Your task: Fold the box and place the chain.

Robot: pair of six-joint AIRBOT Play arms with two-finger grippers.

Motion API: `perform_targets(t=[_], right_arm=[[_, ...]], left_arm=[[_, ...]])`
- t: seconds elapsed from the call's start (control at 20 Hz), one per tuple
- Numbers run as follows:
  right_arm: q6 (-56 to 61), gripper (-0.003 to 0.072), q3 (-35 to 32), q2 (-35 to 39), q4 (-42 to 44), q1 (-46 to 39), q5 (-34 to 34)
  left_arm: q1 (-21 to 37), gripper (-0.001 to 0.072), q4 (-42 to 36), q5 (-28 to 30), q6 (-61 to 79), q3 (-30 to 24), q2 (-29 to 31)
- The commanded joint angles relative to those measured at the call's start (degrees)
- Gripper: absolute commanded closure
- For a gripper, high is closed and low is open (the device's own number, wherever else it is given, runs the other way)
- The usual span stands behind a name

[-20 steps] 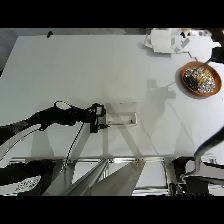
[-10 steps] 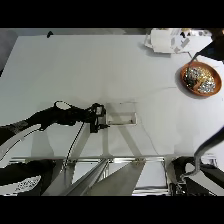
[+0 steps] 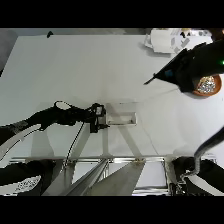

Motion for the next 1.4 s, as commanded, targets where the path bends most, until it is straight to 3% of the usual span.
perform_targets(t=[0.0, 0.4, 1.05, 1.35], right_arm=[[1.7, 0.0671, 0.0, 0.2, -0.4, 9.4, -3.0], [4.7, 0.0671, -3.0, 0.2, -7.8, 23.5, -9.1], [6.0, 0.0671, -28.7, 1.1, -7.1, 24.5, -28.8], [7.5, 0.0671, -38.9, 0.7, -6.9, 24.5, -41.4]], left_arm=[[0.0, 0.0657, 0.0, 0.0, 0.0, 0.0, 0.0], [0.0, 0.0657, 0.0, 0.0, 0.0, 0.0, 0.0], [0.0, 0.0657, 0.0, 0.0, 0.0, 0.0, 0.0], [0.0, 0.0657, 0.0, 0.0, 0.0, 0.0, 0.0]])
